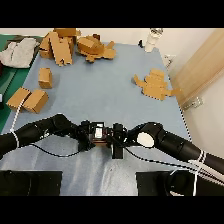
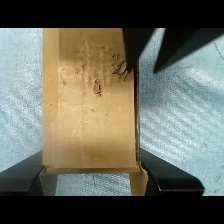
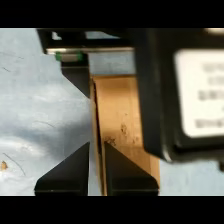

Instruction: Fold the box.

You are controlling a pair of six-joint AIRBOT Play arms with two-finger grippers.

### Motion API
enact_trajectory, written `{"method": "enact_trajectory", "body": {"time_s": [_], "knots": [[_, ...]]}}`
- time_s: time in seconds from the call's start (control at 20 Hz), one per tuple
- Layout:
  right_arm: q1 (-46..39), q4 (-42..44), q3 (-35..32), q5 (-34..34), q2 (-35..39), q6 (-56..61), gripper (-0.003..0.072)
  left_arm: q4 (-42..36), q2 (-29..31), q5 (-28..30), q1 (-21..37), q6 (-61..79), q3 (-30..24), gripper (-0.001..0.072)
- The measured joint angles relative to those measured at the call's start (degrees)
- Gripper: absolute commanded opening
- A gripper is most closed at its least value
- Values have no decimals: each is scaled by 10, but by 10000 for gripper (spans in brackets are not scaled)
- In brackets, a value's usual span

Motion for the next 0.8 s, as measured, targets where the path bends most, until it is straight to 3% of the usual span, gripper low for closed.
{"method": "enact_trajectory", "body": {"time_s": [0.2,0.25,0.3,0.55,0.65,0.8], "knots": [[7,9,5,3,12,73,169,0,0,0,0,0,0,520],[8,0,7,5,27,109,118,0,0,0,0,0,0,520],[8,-13,9,7,43,151,12,0,0,0,0,0,0,520],[-37,-104,-5,55,118,463,-2,0,0,0,0,0,0,520],[-73,-47,-26,54,127,533,-2,0,0,1,0,0,0,520],[-118,150,-67,13,109,530,-2,0,0,1,0,0,0,520]]}}
